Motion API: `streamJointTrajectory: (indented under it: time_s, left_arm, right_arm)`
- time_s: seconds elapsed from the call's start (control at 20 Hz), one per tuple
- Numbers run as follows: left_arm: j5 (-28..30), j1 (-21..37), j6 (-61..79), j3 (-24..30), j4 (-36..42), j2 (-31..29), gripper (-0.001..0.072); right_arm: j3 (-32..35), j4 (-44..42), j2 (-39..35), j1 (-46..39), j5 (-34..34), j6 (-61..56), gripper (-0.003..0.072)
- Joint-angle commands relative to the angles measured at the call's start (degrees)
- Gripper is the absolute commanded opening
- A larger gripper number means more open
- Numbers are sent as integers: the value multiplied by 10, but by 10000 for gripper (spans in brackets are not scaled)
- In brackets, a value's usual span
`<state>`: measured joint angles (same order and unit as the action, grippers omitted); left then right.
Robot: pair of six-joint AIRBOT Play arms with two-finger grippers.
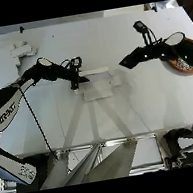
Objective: Fold the box and place the chain.
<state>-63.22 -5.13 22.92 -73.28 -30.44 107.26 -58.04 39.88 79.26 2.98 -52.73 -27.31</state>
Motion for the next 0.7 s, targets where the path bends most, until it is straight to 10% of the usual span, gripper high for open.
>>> streamJointTrajectory:
  time_s: [0.0, 0.4, 0.65]
  left_arm:
    - [0, 0, 0, -1, 0, 0, 18]
    - [0, 0, 0, -1, 0, 0, 18]
    - [0, 0, 0, -1, 0, 0, 18]
  right_arm:
    - [-2, 0, -27, 19, -54, 111, 711]
    - [-2, 30, -120, 24, -188, 190, 698]
    - [12, 109, -126, 66, -143, 186, 699]
